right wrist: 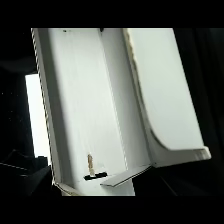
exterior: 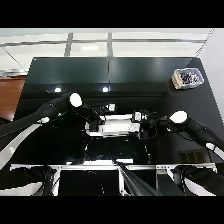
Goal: Fold the box and place the chain.
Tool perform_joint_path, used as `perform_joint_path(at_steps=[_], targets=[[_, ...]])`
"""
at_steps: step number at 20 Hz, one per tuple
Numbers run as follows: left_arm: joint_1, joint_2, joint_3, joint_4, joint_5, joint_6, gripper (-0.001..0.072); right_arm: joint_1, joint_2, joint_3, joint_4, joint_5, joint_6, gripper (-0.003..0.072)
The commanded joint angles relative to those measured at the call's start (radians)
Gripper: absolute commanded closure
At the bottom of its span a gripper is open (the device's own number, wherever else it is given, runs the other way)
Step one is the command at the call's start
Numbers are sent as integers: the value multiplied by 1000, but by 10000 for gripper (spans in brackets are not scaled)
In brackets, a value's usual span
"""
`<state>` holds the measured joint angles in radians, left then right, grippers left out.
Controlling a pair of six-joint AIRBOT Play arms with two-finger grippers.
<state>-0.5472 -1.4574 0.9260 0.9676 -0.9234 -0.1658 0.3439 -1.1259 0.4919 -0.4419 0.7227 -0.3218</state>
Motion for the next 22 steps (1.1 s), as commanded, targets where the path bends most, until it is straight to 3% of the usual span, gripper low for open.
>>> perform_joint_path(at_steps=[1,22], targets=[[1,0,1,1,0,1,682,8,-1,1,11,16,-36,-26],[0,0,1,0,0,1,682,51,-115,30,-80,12,-11,-26]])
